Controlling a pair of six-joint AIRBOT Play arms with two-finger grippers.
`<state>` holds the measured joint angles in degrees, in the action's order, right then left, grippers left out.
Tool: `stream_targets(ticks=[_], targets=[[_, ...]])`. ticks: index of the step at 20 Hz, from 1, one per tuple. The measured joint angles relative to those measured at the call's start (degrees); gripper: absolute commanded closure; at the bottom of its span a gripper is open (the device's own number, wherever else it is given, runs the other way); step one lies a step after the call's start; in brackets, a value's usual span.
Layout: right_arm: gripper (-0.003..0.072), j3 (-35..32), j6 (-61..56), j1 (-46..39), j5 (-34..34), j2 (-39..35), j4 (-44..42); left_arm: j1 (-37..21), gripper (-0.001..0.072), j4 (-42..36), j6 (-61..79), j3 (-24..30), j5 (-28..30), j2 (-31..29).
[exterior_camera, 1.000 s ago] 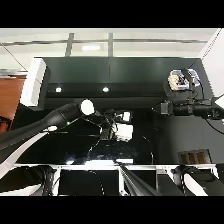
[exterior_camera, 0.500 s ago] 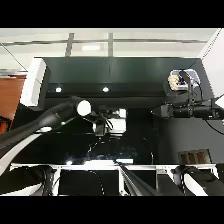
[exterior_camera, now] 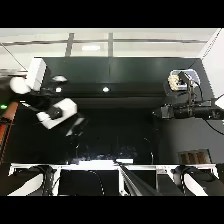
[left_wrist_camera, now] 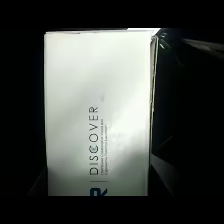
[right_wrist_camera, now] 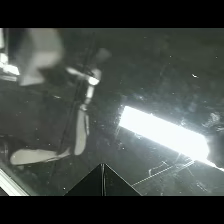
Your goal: Fold the box and place the chain.
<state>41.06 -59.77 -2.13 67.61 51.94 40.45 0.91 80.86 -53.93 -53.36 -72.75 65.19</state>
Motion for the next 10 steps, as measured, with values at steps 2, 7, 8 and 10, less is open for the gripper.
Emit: stream_targets(ticks=[2, 7, 8, 10], targets=[[0.0669, 0.00, 0.00, 0.00, -0.20, 0.00, 0.24, -10.23, 0.0546, 0.70, -6.14, 0.96, -1.03, -1.05], [0.0669, 0.00, 0.00, 0.00, -1.11, 0.00, 0.52, -27.04, 0.0546, 1.33, -14.10, 4.42, 1.95, -1.90], [0.0669, 0.00, 0.00, 0.00, -1.20, 0.00, 0.52, -29.33, 0.0546, 1.88, -15.37, 4.85, 3.69, -1.95], [0.0669, 0.00, 0.00, 0.00, -1.42, 0.00, 0.52, -32.68, 0.0545, 2.64, -16.22, 5.40, 7.85, -2.01]])
